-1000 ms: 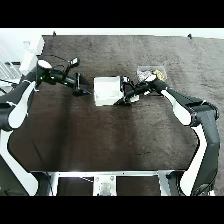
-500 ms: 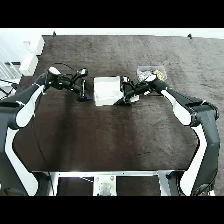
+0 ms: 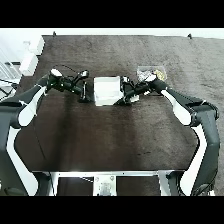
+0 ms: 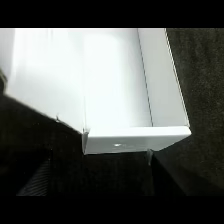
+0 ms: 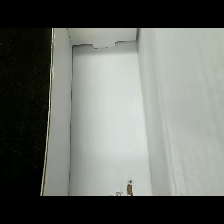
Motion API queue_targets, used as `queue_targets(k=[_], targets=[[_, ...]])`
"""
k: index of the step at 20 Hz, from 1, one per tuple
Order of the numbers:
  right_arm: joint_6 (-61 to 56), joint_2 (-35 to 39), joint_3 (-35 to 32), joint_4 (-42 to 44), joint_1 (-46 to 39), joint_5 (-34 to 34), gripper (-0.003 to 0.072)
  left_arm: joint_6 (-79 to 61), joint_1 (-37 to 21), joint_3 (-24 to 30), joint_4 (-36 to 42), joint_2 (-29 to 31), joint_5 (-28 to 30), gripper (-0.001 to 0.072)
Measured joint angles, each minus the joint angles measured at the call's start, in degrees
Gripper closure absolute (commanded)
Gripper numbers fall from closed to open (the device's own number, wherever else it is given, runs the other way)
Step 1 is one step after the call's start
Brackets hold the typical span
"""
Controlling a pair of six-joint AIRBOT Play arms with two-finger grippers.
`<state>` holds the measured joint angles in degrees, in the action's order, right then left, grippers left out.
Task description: Fold the box and place the chain.
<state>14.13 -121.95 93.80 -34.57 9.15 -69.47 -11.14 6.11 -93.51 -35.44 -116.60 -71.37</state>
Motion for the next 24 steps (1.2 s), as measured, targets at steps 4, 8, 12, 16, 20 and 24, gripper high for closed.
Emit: queue_targets(k=[4,8,12,16,20,24], targets=[[0.0,0.0,0.0,0.0,0.0,0.0,0.0230,-0.9,0.0,0.0,1.0,-0.4,-0.9,-0.0011],[0.0,0.0,0.0,0.0,0.0,0.0,0.0230,-1.2,0.0,0.0,1.4,-0.6,-2.4,-0.0011],[0.0,0.0,0.0,0.0,0.0,0.0,0.0230,-1.4,0.1,0.0,1.5,-0.7,-3.2,-0.0011],[0.0,0.0,0.0,0.0,0.0,0.0,0.0230,-1.4,0.5,0.0,1.8,-0.8,-3.4,-0.0011],[0.0,0.0,0.0,0.0,0.0,0.0,0.0230,-1.4,1.1,0.0,2.3,-0.9,-2.7,-0.0011],[-0.1,0.0,0.0,0.0,0.0,0.1,0.0230,-1.4,1.4,0.0,3.7,-1.1,-1.3,-0.0011]])
